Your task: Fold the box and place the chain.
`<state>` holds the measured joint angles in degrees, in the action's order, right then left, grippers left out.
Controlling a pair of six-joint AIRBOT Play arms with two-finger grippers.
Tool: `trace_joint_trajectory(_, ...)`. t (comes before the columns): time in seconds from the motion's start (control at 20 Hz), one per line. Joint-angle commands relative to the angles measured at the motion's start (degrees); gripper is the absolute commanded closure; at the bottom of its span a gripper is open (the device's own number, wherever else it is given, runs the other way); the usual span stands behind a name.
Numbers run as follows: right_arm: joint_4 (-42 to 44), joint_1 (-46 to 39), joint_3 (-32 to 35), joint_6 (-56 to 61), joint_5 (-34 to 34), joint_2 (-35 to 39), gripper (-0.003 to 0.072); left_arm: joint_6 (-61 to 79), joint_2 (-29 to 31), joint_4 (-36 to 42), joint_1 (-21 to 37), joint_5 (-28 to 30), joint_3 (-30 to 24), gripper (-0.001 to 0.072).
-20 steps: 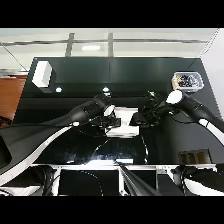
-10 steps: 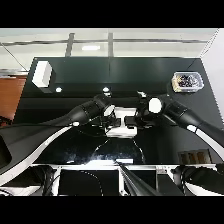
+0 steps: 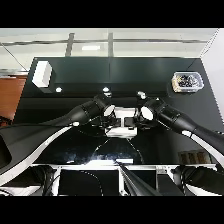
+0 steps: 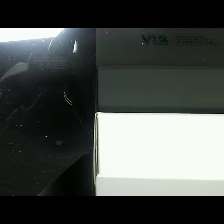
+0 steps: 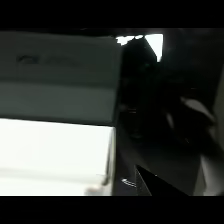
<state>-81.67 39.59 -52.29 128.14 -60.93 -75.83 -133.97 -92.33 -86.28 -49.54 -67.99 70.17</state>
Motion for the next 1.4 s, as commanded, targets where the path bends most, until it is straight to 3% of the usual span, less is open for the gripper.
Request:
trace_joint_trajectory(0.0, -2.9, 0.4, -0.1, 2.2, -1.6, -0.1, 0.026, 0.0, 0.0, 0.0, 0.0, 0.0, 0.0, 0.0679)
trace_joint_trajectory(0.3, -1.0, 0.4, -0.1, 2.9, -0.5, -2.0, 0.0262, 0.0, 0.0, 0.0, 0.0, 0.0, 0.0, 0.0679)
trace_joint_trajectory(0.35, -1.0, 0.4, -0.1, 3.0, -0.3, -2.1, 0.0359, 0.0, 0.0, 0.0, 0.0, 0.0, 0.0, 0.0679)
trace_joint_trajectory(0.4, -1.1, 0.4, -0.1, 3.0, -0.2, -2.1, 0.0373, 0.0, 0.0, 0.0, 0.0, 0.0, 0.0, 0.0679)
trace_joint_trajectory(0.85, -0.9, 0.4, -0.1, 3.9, -0.1, -3.1, 0.0386, 0.0, 0.0, 0.0, 0.0, 0.0, 0.0, 0.0679)
trace_joint_trajectory(0.9, -0.7, 0.4, -0.1, 4.2, -0.1, -3.1, 0.0559, 0.0, 0.0, 0.0, 0.0, 0.0, 0.0, 0.068)
trace_joint_trajectory(0.95, -0.4, 0.4, -0.1, 4.5, 0.0, -3.1, 0.0568, 0.0, 0.0, 0.0, 0.0, 0.0, 0.0, 0.0679)
trace_joint_trajectory(1.0, -0.4, 0.4, -0.1, 5.1, 0.1, -3.1, 0.0669, 0.0, 0.0, 0.0, 0.0, 0.0, 0.0, 0.0679)
trace_joint_trajectory(1.2, -0.5, 0.4, -0.1, 6.0, -0.1, -3.1, 0.0668, 0.0, 0.0, 0.0, 0.0, 0.0, 0.0, 0.068)
trace_joint_trajectory(1.25, -0.4, 0.4, -0.1, 6.0, -0.2, -3.1, 0.0626, 0.0, 0.0, 0.0, 0.0, 0.1, 0.0, 0.0679)
trace_joint_trajectory(1.3, -0.4, 0.4, -0.1, 6.0, -0.2, -3.0, 0.0476, 0.0, 0.0, 0.0, 0.0, 0.0, 0.0, 0.0679)
trace_joint_trajectory(1.35, -0.4, 0.4, -0.2, 6.0, -0.4, -3.0, 0.0475, 0.0, 0.0, 0.0, 0.0, 0.0, 0.0, 0.0679)
